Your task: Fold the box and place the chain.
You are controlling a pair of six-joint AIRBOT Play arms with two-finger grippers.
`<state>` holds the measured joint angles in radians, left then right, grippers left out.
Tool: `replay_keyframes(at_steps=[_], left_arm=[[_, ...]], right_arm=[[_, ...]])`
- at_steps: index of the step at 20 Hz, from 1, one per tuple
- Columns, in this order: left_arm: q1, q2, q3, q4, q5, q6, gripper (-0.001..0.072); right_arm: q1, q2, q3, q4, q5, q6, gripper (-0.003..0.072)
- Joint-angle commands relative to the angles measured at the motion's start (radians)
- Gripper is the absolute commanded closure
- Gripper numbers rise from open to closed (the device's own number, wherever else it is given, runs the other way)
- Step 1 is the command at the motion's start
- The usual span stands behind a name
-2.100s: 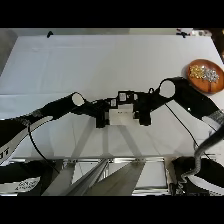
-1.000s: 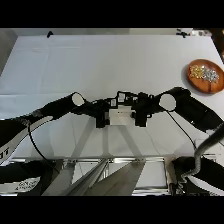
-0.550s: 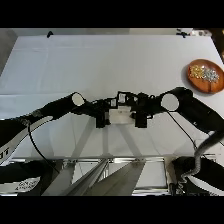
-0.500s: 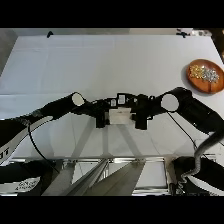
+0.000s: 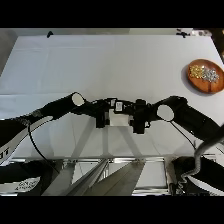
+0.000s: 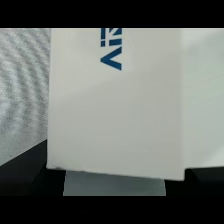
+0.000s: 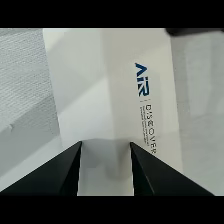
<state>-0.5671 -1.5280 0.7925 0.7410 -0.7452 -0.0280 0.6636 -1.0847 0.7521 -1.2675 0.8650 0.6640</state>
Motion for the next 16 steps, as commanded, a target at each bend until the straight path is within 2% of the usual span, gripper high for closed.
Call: replay_keyframes(at_steps=[1,8,10,16], left_arm=[[0.0,0.0,0.0,0.0,0.0,0.0,0.0497],[0.0,0.0,0.0,0.0,0.0,0.0,0.0497],[0.0,0.0,0.0,0.0,0.0,0.0,0.0497],[0.0,0.0,0.0,0.0,0.0,0.0,0.0497]], right_arm=[[0.003,0.052,-0.057,-0.03,-0.117,0.021,0.0347],[0.003,0.083,-0.103,-0.047,-0.201,0.019,0.035],[0.003,0.095,-0.103,-0.047,-0.229,0.02,0.0412],[0.003,0.11,-0.104,-0.041,-0.254,0.021,0.0426]])
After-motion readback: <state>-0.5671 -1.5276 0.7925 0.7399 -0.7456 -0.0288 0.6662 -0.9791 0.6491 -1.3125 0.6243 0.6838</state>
